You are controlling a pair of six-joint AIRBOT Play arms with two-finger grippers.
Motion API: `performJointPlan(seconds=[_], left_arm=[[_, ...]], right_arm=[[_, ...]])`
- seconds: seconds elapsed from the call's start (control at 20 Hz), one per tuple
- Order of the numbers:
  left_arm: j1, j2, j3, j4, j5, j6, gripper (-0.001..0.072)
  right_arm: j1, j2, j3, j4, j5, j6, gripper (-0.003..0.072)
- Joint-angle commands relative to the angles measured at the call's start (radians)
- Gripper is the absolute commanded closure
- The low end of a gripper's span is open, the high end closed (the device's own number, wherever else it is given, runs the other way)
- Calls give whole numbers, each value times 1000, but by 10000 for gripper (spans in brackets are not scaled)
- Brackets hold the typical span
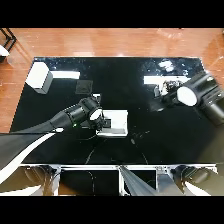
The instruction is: Fold the box and place the chain.
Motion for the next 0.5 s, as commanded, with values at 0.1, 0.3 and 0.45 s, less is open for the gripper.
performJointPlan(seconds=[0.1,0.3,0.45], left_arm=[[0,0,0,0,7,0,694],[0,0,0,-3,35,-1,694],[0,0,0,-4,38,-1,694]], right_arm=[[-300,-42,-4,-37,-268,-28,-10],[-431,-218,47,53,-340,-38,-9],[-485,-392,169,100,-330,-68,-9]])
